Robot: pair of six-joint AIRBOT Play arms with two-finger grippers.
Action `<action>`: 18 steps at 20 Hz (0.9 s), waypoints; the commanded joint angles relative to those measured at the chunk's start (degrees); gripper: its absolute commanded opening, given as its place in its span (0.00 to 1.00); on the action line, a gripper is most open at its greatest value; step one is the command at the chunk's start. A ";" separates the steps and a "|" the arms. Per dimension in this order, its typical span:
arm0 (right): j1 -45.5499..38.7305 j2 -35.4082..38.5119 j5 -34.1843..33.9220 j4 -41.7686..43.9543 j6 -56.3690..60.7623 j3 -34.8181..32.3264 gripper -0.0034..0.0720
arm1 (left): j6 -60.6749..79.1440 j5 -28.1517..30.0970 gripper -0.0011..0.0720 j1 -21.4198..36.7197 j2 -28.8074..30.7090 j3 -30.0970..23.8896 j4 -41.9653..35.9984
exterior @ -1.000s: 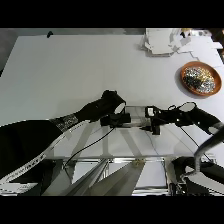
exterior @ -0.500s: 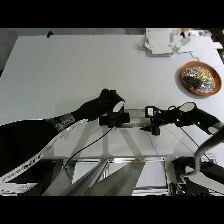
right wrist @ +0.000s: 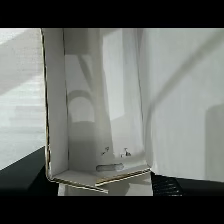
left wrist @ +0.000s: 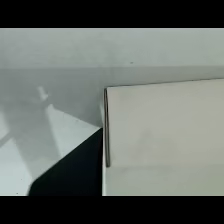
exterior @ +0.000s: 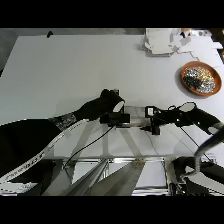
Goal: Fold the box and place the chain.
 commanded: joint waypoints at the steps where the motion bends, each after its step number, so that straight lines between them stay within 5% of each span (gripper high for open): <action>1: -0.02 0.02 0.07 0.00 0.02 0.04 0.65 | 0.09 0.09 0.02 -0.28 -0.57 0.04 -0.87; 7: -0.02 0.02 0.07 0.00 0.02 0.04 0.65 | 0.15 -0.22 0.09 -0.24 -0.50 0.04 -2.23; 11: -0.02 0.02 0.04 0.00 0.02 0.04 0.65 | 0.68 -0.94 0.50 0.61 1.60 0.04 -2.64; 18: -0.02 0.02 0.07 0.00 0.02 0.02 0.65 | 15.06 -5.33 0.50 5.75 9.84 0.02 -2.86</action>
